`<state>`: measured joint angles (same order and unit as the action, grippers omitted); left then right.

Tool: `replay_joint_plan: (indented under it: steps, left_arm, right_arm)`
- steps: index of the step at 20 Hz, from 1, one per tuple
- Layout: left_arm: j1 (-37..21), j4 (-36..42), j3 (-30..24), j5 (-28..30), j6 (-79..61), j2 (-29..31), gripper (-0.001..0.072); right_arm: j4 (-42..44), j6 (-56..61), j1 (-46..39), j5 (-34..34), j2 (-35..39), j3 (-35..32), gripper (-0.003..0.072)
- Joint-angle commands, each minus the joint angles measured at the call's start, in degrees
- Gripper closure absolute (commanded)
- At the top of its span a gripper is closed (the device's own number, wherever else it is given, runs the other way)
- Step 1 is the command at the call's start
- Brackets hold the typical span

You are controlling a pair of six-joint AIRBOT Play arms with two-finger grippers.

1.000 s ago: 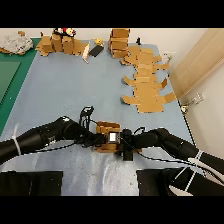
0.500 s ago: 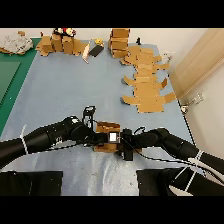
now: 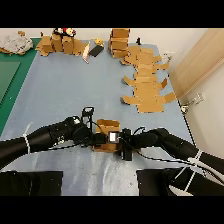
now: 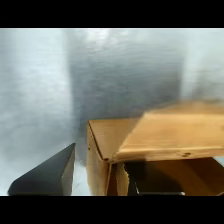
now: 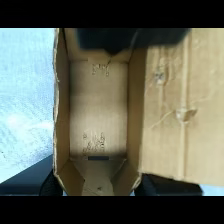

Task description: Fold the box.

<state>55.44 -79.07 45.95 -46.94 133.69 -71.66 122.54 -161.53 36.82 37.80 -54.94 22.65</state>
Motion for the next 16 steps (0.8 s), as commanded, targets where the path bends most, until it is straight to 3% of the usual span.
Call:
replay_joint_plan:
  steps: [1, 11, 16]
  left_arm:
    - [-0.1, -2.3, 0.8, -2.1, 1.4, -0.1, 0.0341]
    - [1.8, -2.3, 2.5, -0.3, 1.0, -1.9, 0.0341]
    - [3.6, -6.3, 9.0, -7.8, 0.8, -8.0, 0.0341]
  right_arm:
    - [-0.2, 0.1, 0.0, 0.2, 0.0, 0.0, 0.0176]
    - [-0.2, 0.1, 0.0, 0.2, 0.0, 0.0, 0.0175]
    - [-0.2, 0.1, 0.0, 0.2, 0.0, 0.0, 0.0175]
